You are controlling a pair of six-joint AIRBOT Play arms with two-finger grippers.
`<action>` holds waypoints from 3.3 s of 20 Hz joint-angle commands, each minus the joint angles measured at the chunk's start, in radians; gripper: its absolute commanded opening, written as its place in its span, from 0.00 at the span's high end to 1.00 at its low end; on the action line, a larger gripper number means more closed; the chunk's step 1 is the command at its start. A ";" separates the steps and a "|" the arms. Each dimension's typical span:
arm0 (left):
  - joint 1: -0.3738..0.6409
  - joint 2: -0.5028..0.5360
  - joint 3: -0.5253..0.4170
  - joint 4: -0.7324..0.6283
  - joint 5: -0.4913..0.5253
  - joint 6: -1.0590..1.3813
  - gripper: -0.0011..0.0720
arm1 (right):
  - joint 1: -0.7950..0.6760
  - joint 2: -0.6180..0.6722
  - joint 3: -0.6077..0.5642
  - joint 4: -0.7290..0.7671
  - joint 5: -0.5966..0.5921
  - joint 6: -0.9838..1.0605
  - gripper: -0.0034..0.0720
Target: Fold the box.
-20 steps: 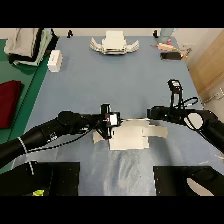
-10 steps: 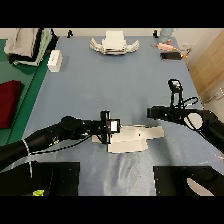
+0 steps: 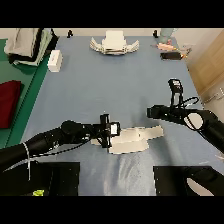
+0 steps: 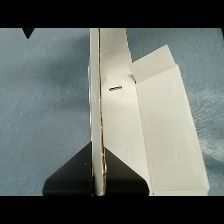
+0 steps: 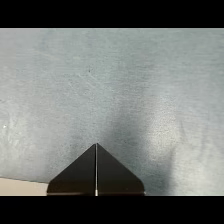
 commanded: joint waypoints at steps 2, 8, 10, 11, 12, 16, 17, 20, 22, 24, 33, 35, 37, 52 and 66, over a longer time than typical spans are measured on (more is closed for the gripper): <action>0.021 0.053 0.016 -0.003 -0.016 -0.135 0.97 | 0.000 0.001 0.001 0.000 0.001 0.000 0.95; 0.068 0.063 0.021 0.047 -0.137 -0.174 0.97 | 0.000 0.001 0.001 0.000 0.001 0.000 0.95; 0.068 0.056 0.021 0.049 -0.137 -0.174 0.97 | 0.000 0.001 0.001 0.000 0.000 0.000 0.95; 0.067 0.048 0.020 0.049 -0.141 -0.174 0.96 | 0.000 0.001 0.001 0.000 0.000 0.000 0.95; 0.066 0.037 0.020 0.051 -0.148 -0.174 0.97 | 0.000 0.001 0.001 0.000 0.000 0.000 0.95; 0.066 0.006 0.018 0.117 -0.182 -0.175 0.96 | 0.000 0.001 0.001 0.000 0.000 0.000 0.95; 0.066 0.002 0.019 0.117 -0.182 -0.175 0.96 | 0.000 0.001 0.001 0.000 0.000 0.000 0.95; 0.066 0.000 0.018 0.118 -0.205 -0.197 0.96 | 0.000 0.002 0.001 0.008 0.000 0.000 0.95; 0.066 -0.004 0.012 0.133 -0.233 -0.197 0.96 | 0.004 0.011 0.001 0.007 0.000 0.000 0.95; 0.066 -0.013 -0.002 0.134 -0.249 -0.198 0.96 | 0.005 0.023 0.000 0.007 0.000 0.000 0.95; 0.066 -0.006 -0.011 0.133 -0.296 -0.264 0.96 | 0.004 0.058 0.000 0.007 0.001 0.000 0.95; 0.066 -0.006 -0.011 0.132 -0.298 -0.285 0.96 | 0.004 0.058 0.000 0.007 0.002 0.000 0.95; 0.066 -0.006 -0.010 0.132 -0.304 -0.306 0.96 | 0.004 0.058 0.000 0.007 0.024 0.000 0.95; 0.066 -0.006 -0.010 0.132 -0.307 -0.309 0.96 | 0.027 0.265 0.034 0.042 0.908 0.179 0.95; 0.066 -0.006 -0.010 0.132 -0.307 -0.309 0.96 | 0.933 0.236 -0.138 -0.245 0.465 -0.438 0.20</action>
